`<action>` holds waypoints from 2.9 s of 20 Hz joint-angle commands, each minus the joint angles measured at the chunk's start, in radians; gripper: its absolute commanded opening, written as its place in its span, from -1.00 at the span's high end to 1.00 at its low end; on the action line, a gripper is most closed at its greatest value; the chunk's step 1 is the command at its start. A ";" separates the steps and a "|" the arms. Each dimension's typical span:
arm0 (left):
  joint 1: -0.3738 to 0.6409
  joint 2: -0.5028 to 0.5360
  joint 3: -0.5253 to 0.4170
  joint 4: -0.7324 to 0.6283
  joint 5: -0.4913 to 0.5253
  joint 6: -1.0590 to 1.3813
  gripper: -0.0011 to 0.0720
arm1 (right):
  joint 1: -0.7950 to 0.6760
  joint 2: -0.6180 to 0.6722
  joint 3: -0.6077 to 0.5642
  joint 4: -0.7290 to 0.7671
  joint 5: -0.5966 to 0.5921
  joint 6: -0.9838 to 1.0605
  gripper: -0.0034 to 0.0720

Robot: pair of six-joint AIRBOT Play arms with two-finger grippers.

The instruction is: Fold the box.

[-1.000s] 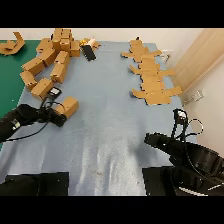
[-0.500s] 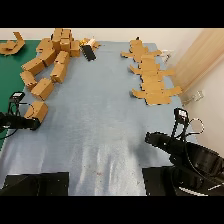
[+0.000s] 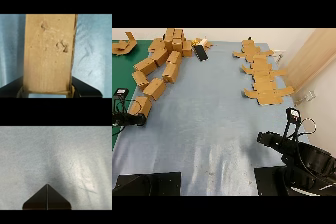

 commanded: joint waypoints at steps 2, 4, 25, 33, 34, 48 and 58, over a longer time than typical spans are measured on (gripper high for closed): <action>-0.055 -0.062 0.020 -0.006 0.070 0.002 -0.01 | 0.000 0.001 0.001 -0.002 0.000 0.001 0.90; -0.062 -0.103 0.046 -0.021 0.075 0.001 -0.01 | 0.000 0.001 0.001 0.000 0.001 0.003 0.90; -0.058 0.205 0.111 0.060 -0.310 -0.008 -1.00 | 0.000 0.001 0.001 0.039 0.019 0.000 0.89; -0.190 0.402 0.113 -0.121 -0.471 -0.076 0.95 | -0.001 -0.042 0.005 0.069 0.164 -0.023 0.89; -0.255 0.389 0.113 -0.124 -0.483 -0.111 0.95 | -0.010 -0.073 0.014 0.073 0.172 -0.048 0.89; -0.996 0.126 0.114 -0.108 -0.301 -0.428 0.95 | -0.402 -0.684 0.459 0.629 0.183 -0.932 0.89; -1.007 0.126 0.114 -0.124 -0.266 -0.426 0.95 | -0.402 -0.744 0.487 0.651 0.182 -0.969 0.89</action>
